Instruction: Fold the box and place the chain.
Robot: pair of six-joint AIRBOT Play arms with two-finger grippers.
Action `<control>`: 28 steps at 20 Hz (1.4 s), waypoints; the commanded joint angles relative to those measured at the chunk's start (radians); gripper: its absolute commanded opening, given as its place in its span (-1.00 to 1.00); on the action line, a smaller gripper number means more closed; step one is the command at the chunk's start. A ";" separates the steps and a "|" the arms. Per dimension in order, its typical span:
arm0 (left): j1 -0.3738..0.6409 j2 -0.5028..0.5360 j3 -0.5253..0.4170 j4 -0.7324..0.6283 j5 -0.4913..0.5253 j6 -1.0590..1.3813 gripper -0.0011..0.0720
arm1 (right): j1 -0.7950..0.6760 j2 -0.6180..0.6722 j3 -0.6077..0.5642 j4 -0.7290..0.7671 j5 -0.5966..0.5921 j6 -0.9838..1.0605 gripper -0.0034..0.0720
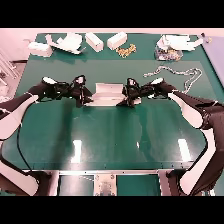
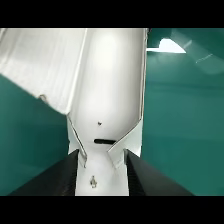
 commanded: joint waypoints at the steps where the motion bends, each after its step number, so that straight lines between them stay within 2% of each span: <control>1: -0.017 -0.003 0.000 -0.007 0.021 0.016 -0.04 | 0.000 0.000 0.000 0.000 0.000 0.000 0.39; 6: -0.017 -0.030 0.000 -0.021 0.006 0.024 -0.04 | 0.000 0.000 0.000 0.000 0.000 0.000 0.39; 8: -0.017 -0.036 0.000 -0.060 -0.030 0.044 -0.61 | 0.000 0.000 0.000 0.000 0.000 0.000 0.39; 14: -0.019 -0.040 0.000 -0.108 -0.039 0.060 -0.61 | 0.000 0.000 0.000 0.000 0.000 0.000 0.39; 15: -0.030 -0.040 0.000 -0.107 -0.037 0.060 -0.38 | 0.000 0.000 0.000 0.000 0.000 0.000 0.39; 16: -0.043 -0.041 0.000 -0.106 -0.037 0.061 -0.28 | 0.000 0.000 0.000 0.000 0.000 0.000 0.39; 19: -0.082 -0.047 0.000 -0.096 0.034 0.069 -0.28 | 0.000 0.000 0.000 0.000 0.000 0.000 0.39; 23: -0.083 -0.059 0.000 -0.102 0.041 0.073 -0.27 | 0.000 0.000 0.000 0.000 0.000 0.000 0.39; 24: -0.083 -0.059 0.000 -0.113 0.042 0.072 -0.13 | 0.000 0.000 0.000 0.000 0.000 0.000 0.39; 25: -0.083 -0.059 0.000 -0.126 0.049 0.064 0.44 | 0.000 0.000 0.000 0.000 0.000 0.000 0.39; 26: -0.083 -0.059 0.000 -0.129 0.062 0.053 0.53 | 0.000 0.000 0.000 0.000 0.000 0.000 0.39; 28: -0.083 -0.063 0.000 -0.129 0.079 0.048 0.53 | 0.000 0.000 0.000 0.000 0.000 0.000 0.39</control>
